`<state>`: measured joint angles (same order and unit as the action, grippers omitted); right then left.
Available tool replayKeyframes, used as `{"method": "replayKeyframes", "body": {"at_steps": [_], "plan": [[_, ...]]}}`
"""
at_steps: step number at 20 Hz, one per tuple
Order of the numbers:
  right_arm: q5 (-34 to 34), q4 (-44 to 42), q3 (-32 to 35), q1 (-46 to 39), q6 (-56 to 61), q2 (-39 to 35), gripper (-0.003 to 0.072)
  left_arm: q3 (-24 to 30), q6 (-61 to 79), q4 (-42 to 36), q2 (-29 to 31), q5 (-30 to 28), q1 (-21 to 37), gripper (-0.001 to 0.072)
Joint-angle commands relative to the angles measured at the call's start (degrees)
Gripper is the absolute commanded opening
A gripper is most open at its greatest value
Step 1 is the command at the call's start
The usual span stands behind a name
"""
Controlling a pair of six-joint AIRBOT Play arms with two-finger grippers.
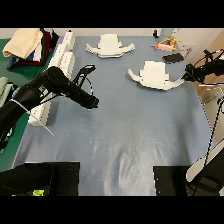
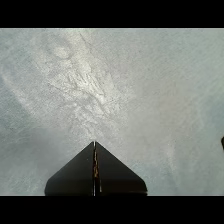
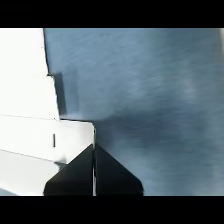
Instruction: Fold the box.
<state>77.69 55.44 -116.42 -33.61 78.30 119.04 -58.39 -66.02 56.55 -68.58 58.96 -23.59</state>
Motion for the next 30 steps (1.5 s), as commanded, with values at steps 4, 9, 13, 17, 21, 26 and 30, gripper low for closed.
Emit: {"method": "replayKeyframes", "body": {"at_steps": [4,9,13,17,21,26,30], "plan": [[7.8,-10.8,3.1,2.0,-1.2,-3.8,0.0002,0.0,0.0,0.0,0.0,0.0,0.0,0.0013],[7.8,-8.7,16.6,7.0,-0.7,-13.9,0.0002,0.0,0.0,0.0,0.0,0.0,0.0,0.0012],[7.3,-0.5,34.1,10.5,-0.7,-27.1,0.0002,0.0,0.0,0.0,0.0,0.0,0.0,0.0013],[6.7,1.1,49.8,10.9,-0.7,-43.0,0.0001,0.0,0.0,0.0,0.0,0.0,0.0,0.0012],[3.5,1.8,61.3,10.9,0.3,-56.4,0.0002,0.0,0.0,0.0,0.0,0.0,0.0,0.0013],[1.7,1.8,67.5,10.9,0.8,-59.5,0.0297,0.0,0.0,0.0,0.0,0.0,0.0,0.0013],[-0.5,4.9,67.6,10.9,0.8,-59.2,0.0310,0.0,0.0,0.0,0.0,-0.1,0.0,0.0012]]}}
